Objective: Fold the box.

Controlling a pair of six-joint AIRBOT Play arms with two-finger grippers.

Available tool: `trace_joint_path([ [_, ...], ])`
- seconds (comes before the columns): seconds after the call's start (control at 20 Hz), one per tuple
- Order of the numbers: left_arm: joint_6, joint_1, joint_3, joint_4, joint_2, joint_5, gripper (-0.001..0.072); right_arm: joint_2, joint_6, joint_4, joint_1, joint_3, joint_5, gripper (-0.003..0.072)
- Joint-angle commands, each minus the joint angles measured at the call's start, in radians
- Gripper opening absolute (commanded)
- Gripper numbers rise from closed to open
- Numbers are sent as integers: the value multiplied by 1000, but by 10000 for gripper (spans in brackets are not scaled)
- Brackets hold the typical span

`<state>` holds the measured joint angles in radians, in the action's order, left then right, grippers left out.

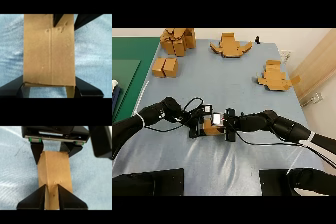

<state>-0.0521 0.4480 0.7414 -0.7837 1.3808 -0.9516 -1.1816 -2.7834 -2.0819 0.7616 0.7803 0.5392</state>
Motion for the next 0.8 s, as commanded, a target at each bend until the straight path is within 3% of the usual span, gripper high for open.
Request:
trace_joint_path([
  [0.0,-3,1,-1,-2,5,1,18,6,0,10,1,2,-7,218],
  [0.1,-3,1,-1,-2,5,1,18,24,0,10,1,2,-8,213],
  [0.2,-3,1,-1,-2,5,2,18,39,0,10,1,2,-8,154],
  [0.75,-3,1,-1,-2,5,1,18,27,0,6,0,2,-3,154],
])
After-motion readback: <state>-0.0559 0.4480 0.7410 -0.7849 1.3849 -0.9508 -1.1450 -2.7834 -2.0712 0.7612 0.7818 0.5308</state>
